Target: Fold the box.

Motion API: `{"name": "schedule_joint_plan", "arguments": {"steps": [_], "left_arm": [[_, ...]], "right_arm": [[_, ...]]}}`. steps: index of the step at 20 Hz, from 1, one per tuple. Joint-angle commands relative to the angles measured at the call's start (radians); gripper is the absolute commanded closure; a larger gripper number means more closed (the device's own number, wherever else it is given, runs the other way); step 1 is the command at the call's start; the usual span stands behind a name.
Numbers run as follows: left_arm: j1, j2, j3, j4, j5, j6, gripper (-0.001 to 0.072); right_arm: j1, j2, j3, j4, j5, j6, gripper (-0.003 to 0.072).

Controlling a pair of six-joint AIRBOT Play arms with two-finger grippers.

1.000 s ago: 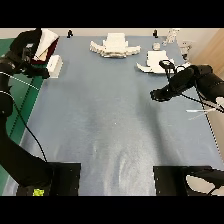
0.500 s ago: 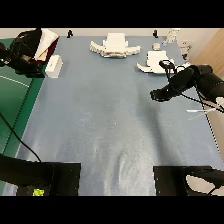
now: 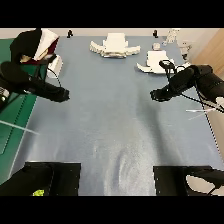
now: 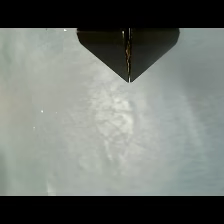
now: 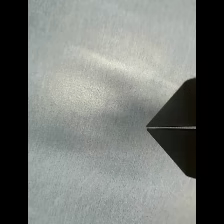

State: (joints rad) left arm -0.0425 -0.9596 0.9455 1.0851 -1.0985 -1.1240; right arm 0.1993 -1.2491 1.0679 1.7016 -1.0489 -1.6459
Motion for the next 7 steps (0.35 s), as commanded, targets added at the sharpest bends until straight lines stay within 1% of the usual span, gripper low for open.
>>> {"name": "schedule_joint_plan", "arguments": {"steps": [1,4,7], "left_arm": [[-0.103,0.069,-0.129,-0.009,0.076,-0.021,0.0698],[-0.133,0.068,-0.129,-0.009,0.076,-0.021,0.0698],[-0.133,0.068,-0.129,-0.009,0.076,-0.021,0.0698]], "right_arm": [[0.0,0.0,0.001,0.0,0.0,0.0,0.0669],[0.0,0.0,0.001,0.0,0.0,0.0,0.0669],[0.0,0.0,0.001,0.0,0.0,0.0,0.0669]]}}
